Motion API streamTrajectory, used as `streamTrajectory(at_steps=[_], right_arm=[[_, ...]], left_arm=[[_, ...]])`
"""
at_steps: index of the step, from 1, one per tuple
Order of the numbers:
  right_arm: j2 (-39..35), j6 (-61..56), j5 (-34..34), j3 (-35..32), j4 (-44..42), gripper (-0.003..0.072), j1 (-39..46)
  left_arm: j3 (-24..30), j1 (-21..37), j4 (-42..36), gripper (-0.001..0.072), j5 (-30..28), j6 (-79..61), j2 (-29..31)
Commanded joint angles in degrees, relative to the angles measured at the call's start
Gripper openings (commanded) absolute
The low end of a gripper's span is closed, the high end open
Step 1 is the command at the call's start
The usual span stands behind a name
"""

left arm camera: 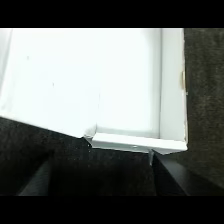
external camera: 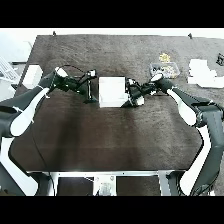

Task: Fold the box and place the chain.

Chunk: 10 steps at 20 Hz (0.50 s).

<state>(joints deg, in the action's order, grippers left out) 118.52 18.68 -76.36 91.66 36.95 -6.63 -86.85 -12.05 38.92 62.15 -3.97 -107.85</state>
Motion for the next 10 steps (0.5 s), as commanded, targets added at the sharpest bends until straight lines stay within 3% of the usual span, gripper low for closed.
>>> streamTrajectory(at_steps=[1, 10], right_arm=[[-0.02, -0.02, 0.0, 0.02, -0.02, 0.0592, -0.07], [-0.02, -0.02, 0.0, 0.02, -0.02, 0.0592, -0.07]], left_arm=[[0.28, 0.0, -1.29, 0.072, -1.11, -1.53, -1.14], [0.31, 0.0, -1.84, 0.072, 0.55, -13.81, -1.31]])
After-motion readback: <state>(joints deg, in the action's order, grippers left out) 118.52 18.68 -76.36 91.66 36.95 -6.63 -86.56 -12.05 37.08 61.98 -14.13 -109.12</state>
